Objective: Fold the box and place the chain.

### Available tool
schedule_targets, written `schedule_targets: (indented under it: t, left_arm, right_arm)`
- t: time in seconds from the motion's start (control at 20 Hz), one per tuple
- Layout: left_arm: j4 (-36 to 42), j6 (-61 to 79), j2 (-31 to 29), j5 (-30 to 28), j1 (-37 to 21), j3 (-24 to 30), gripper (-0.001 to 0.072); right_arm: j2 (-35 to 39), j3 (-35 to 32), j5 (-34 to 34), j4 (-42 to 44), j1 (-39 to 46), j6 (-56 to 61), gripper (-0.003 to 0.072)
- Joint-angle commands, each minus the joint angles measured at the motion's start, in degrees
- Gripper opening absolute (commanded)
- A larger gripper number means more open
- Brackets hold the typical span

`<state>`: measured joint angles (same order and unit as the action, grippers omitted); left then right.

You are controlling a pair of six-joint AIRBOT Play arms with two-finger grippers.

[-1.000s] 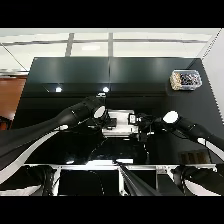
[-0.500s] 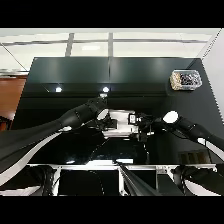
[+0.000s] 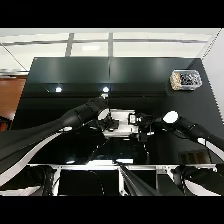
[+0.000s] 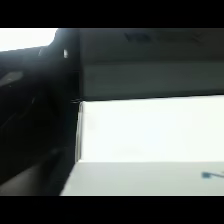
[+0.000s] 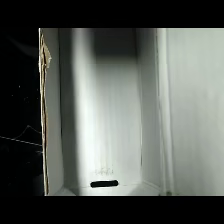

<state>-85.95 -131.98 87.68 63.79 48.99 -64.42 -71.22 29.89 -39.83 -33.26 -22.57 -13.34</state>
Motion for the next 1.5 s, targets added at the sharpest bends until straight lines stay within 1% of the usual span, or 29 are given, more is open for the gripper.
schedule_targets:
  t: [0.0,0.2,0.25,0.35,0.4,0.45,0.5,0.7,0.75,0.8,0.85,0.95,1.05,1.15,1.2,1.35,1.4,1.45]
  left_arm:
    - [-0.3,-0.3,0.0,1.2,-0.6,-1.0,0.0509]
    - [-0.3,-0.5,0.5,1.4,-0.5,-0.9,0.0504]
    - [-0.3,-0.5,0.6,1.5,-0.5,-0.9,0.0465]
    - [0.1,-0.5,0.7,1.7,-0.7,-1.0,0.0302]
    - [0.2,-0.5,0.7,1.8,-0.8,-1.0,0.019]
    - [0.1,-0.4,0.7,2.1,-0.9,-1.0,0.0039]
    - [0.1,-0.2,0.7,2.1,-0.9,-1.0,0.003]
    - [0.1,0.0,0.7,2.1,-0.9,-1.0,0.003]
    - [0.1,0.0,0.7,2.1,-0.9,-1.0,0.003]
    - [0.1,0.0,0.7,2.1,-0.9,-1.0,0.003]
    - [0.0,0.0,0.7,1.9,-0.9,-1.0,0.003]
    - [-0.1,0.0,0.7,1.9,-0.9,-1.0,0.003]
    - [0.0,0.0,0.7,1.7,-0.9,-1.0,0.003]
    - [0.1,0.0,0.7,1.7,-0.9,-1.0,0.003]
    - [0.1,0.0,0.7,1.8,-0.8,-1.0,0.003]
    - [0.1,0.0,0.7,1.2,-0.8,-1.0,0.003]
    - [0.1,0.0,0.7,0.9,-0.8,-1.0,0.0031]
    - [0.1,0.0,0.7,0.7,-0.8,-1.0,0.0031]
  right_arm:
    - [0.0,0.0,0.0,0.0,-0.1,0.0,0.0477]
    - [0.0,0.0,0.0,0.0,-0.1,0.0,0.0477]
    - [0.0,0.0,0.0,0.0,-0.1,0.0,0.0477]
    - [0.0,0.0,0.0,0.0,-0.1,0.0,0.0477]
    - [0.0,0.0,0.0,0.0,-0.1,0.0,0.0477]
    - [0.0,0.0,0.0,0.0,-0.1,0.0,0.0477]
    - [0.0,0.0,0.0,0.0,-0.1,0.0,0.0477]
    - [0.3,0.0,0.0,0.0,-0.1,0.9,0.0479]
    - [0.6,0.0,0.0,0.0,-0.1,2.4,0.0555]
    - [1.0,0.0,0.1,0.0,0.0,3.0,0.069]
    - [1.6,0.0,0.0,-0.5,0.0,3.1,0.0704]
    - [3.5,0.0,0.0,-2.6,0.0,4.1,0.0703]
    - [7.0,0.2,-0.9,-9.0,0.3,9.2,0.0701]
    - [10.3,0.2,-3.7,-13.5,1.4,13.5,0.0701]
    - [10.9,0.2,-5.0,-13.8,1.9,13.4,0.0701]
    - [10.9,0.0,-4.5,-13.7,1.3,12.2,0.0697]
    - [10.9,0.0,-4.5,-13.7,0.8,11.3,0.0648]
    - [10.8,0.0,-4.4,-13.6,0.3,10.4,0.0649]
